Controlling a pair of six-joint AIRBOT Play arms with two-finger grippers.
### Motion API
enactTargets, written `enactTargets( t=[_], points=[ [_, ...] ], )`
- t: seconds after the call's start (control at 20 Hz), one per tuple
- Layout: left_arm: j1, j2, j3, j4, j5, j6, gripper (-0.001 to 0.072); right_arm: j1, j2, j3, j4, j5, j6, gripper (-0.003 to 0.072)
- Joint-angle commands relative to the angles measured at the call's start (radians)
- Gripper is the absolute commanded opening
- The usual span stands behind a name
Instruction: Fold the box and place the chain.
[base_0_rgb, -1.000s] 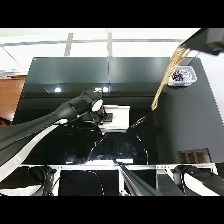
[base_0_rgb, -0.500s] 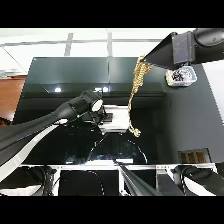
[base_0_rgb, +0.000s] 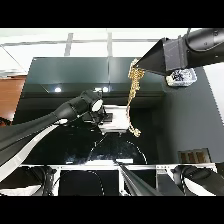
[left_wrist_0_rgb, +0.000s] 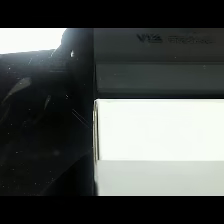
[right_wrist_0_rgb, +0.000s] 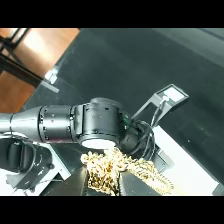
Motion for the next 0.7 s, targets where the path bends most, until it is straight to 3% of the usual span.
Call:
enactTargets(
  t=[0.0, 0.4, 0.65],
  points=[
    [0.001, 0.000, 0.000, 0.001, 0.000, 0.000, 0.0027, 0.030, -0.008, -0.020, 0.007, -0.019, 0.008, 0.0017],
    [0.001, 0.000, 0.000, 0.000, 0.000, 0.000, 0.0027, 0.063, -0.012, -0.418, 0.048, -0.163, 0.007, 0.0018],
    [0.001, 0.000, 0.000, 0.001, 0.000, 0.000, 0.0027, 0.063, -0.013, -0.693, 0.044, -0.365, 0.007, 0.0019]
  ],
)
